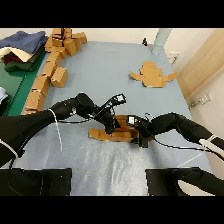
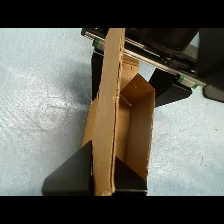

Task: Fold the box.

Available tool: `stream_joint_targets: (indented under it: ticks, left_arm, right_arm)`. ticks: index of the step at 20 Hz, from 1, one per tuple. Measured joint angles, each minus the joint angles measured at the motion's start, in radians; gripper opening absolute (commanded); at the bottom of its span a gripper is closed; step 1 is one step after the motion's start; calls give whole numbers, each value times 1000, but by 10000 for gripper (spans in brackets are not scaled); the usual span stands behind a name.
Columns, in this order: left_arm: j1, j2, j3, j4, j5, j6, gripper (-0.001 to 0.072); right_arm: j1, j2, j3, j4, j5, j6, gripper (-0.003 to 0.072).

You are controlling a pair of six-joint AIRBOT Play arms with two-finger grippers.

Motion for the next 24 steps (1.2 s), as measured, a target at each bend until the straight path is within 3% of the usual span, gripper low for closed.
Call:
stream_joint_targets:
  ticks: [12,13,14,15,20,24]
  left_arm:
    - [-1,0,0,-15,5,0,16]
    - [-1,0,0,-16,6,-1,151]
    - [-2,-1,0,-18,15,-3,584]
    - [-2,-1,0,-18,24,-7,683]
    - [22,20,2,17,8,-62,684]
    - [82,104,4,162,-56,-229,683]
  right_arm:
    - [0,0,0,-1,-1,0,502]
    - [0,0,0,-1,-1,0,502]
    - [0,0,0,-2,-2,0,502]
    - [0,0,0,-2,-7,0,502]
    - [0,0,0,0,-10,-2,502]
    - [0,0,0,0,-3,-2,502]
